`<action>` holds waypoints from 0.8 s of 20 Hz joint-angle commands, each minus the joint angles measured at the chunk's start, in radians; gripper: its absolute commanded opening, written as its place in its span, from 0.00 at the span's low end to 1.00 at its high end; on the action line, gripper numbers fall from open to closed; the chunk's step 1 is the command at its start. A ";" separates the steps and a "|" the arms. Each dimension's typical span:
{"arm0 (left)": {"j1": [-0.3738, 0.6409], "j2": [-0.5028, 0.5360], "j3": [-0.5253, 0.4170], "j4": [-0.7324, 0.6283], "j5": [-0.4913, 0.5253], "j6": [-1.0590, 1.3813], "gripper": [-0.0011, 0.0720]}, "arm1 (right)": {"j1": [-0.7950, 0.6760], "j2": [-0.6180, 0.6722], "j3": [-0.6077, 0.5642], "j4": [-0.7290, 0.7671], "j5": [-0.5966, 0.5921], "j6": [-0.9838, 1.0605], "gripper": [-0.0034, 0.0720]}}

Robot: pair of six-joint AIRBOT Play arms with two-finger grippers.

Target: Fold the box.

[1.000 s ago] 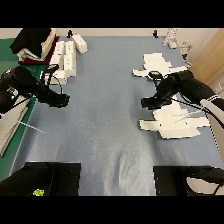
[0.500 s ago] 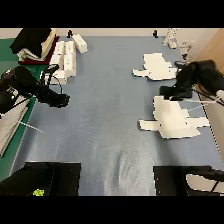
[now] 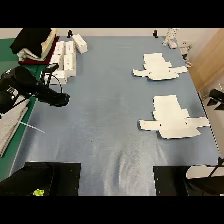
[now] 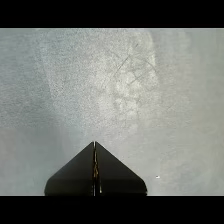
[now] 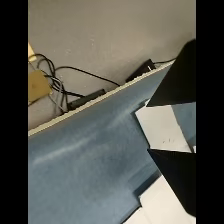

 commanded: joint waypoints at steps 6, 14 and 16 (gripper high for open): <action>0.000 0.000 0.000 -0.119 0.059 0.000 0.03 | -0.229 -0.188 0.066 0.192 -0.186 -0.370 0.60; 0.000 0.000 0.000 -0.156 0.069 0.000 0.03 | -0.227 -0.216 0.066 0.268 -0.234 -0.441 0.60; 0.000 0.000 0.000 -0.156 0.068 0.000 0.03 | -0.227 -0.216 0.065 0.268 -0.232 -0.441 0.59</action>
